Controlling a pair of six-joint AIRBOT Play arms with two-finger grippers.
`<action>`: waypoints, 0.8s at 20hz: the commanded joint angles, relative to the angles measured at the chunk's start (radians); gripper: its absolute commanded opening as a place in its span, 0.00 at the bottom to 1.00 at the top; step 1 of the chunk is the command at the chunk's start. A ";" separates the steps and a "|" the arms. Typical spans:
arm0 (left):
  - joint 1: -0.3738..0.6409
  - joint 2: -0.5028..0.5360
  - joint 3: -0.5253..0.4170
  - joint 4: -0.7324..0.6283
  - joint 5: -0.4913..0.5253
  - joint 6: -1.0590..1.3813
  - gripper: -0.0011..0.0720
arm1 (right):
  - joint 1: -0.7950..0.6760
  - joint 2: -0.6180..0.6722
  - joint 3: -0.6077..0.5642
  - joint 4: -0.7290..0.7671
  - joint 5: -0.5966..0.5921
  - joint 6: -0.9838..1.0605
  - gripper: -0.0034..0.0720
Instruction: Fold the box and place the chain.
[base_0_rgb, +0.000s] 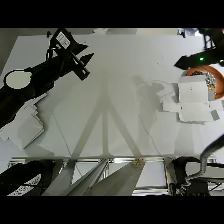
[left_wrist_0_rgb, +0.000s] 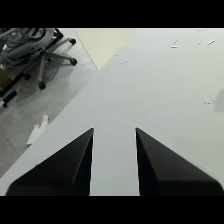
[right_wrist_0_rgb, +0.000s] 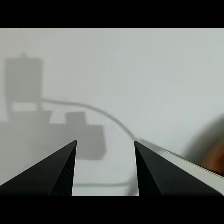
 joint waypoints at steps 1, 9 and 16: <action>-0.001 -0.001 0.001 0.000 0.000 0.000 0.42 | -0.130 0.002 0.138 -0.157 0.109 0.090 0.60; -0.001 -0.001 0.001 0.000 0.000 0.000 0.42 | -0.413 0.001 0.166 -0.332 0.325 0.058 0.61; -0.001 -0.001 0.001 0.000 0.000 0.000 0.42 | -0.523 -0.056 0.166 -0.329 0.335 0.005 0.61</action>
